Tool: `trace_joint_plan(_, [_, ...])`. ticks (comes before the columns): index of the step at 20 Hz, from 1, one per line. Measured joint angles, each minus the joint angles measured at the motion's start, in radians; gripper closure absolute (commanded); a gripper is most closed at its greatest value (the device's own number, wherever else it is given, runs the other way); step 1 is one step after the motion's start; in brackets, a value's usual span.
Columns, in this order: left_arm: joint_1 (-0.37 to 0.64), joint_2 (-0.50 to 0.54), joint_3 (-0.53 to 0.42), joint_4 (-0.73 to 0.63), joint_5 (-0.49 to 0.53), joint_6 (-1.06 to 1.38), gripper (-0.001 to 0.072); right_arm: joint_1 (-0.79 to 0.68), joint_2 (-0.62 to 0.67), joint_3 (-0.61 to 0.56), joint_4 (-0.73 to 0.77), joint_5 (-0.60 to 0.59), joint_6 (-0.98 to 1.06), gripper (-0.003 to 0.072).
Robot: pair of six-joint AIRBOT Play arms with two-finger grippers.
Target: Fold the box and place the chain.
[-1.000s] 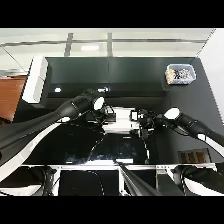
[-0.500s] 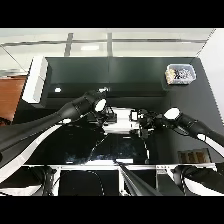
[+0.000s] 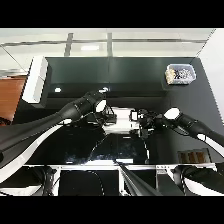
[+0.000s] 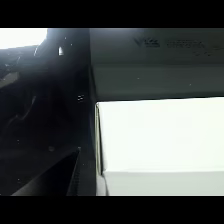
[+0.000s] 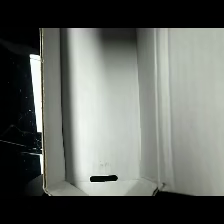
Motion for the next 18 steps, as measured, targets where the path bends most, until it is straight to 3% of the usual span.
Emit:
trace_joint_plan(7, [-0.006,-0.008,0.000,0.012,-0.003,-0.002,0.0433,0.000,0.000,0.000,0.000,0.001,0.000,0.0342])
trace_joint_plan(9, [-0.006,-0.008,0.000,0.012,-0.003,-0.003,0.0561,0.000,0.000,0.000,0.000,0.001,0.000,0.0341])
trace_joint_plan(12, [-0.008,-0.009,0.000,0.010,0.000,-0.003,0.0583,0.000,0.000,0.000,0.000,0.001,0.000,0.0341])
trace_joint_plan(13, [-0.010,-0.009,0.002,0.009,0.000,-0.003,0.0684,0.000,0.000,0.000,0.000,0.001,0.000,0.0341])
trace_joint_plan(18, [-0.013,-0.012,0.014,0.010,-0.006,-0.006,0.0683,0.000,0.000,0.000,0.001,0.001,0.001,0.0341])
